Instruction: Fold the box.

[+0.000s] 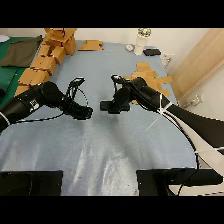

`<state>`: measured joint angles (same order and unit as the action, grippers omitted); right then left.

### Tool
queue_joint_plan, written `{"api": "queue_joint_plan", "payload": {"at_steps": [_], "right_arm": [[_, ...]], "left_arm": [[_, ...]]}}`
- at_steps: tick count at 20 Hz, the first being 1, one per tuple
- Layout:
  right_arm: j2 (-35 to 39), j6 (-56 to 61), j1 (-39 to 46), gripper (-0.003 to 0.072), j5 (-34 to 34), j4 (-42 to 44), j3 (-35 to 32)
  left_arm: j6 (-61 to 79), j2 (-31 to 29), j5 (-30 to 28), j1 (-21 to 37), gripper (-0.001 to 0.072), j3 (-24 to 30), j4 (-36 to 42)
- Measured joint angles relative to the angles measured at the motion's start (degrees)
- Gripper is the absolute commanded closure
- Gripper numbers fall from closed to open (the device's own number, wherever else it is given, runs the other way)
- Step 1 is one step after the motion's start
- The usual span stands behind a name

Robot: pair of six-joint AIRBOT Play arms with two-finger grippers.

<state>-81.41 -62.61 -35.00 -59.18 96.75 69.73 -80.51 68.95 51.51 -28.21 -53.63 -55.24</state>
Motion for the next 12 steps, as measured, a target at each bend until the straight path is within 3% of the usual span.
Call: {"api": "queue_joint_plan", "payload": {"at_steps": [5, 6, 7, 9, 10, 12], "right_arm": [[-0.04, -0.02, 0.35, 0.0682, 0.02, 0.31, 0.24], [-0.04, -0.22, 1.16, 0.0618, -0.39, -0.2, 0.76], [-0.04, -0.74, 2.47, 0.0473, -1.51, -1.36, 1.57], [-0.04, -2.95, 7.43, 0.0376, -4.85, -4.46, 3.98], [-0.04, -4.79, 11.21, 0.0273, -6.56, -6.08, 5.27], [-0.13, -9.38, 20.59, 0.0243, -8.02, -8.33, 7.15]], "left_arm": [[0.04, -0.02, -0.02, 0.0, 0.0696, 0.0, -0.02], [0.04, 0.0, 0.0, 0.0, 0.0696, 0.0, -0.02], [0.04, 0.0, 0.0, 0.0, 0.0696, 0.0, -0.02], [0.07, -0.02, 0.0, 0.0, 0.0696, 0.0, -0.02], [0.07, 0.0, 0.0, 0.0, 0.0697, 0.0, -0.02], [0.07, 0.0, -0.02, 0.0, 0.0696, 0.0, -0.02]]}}
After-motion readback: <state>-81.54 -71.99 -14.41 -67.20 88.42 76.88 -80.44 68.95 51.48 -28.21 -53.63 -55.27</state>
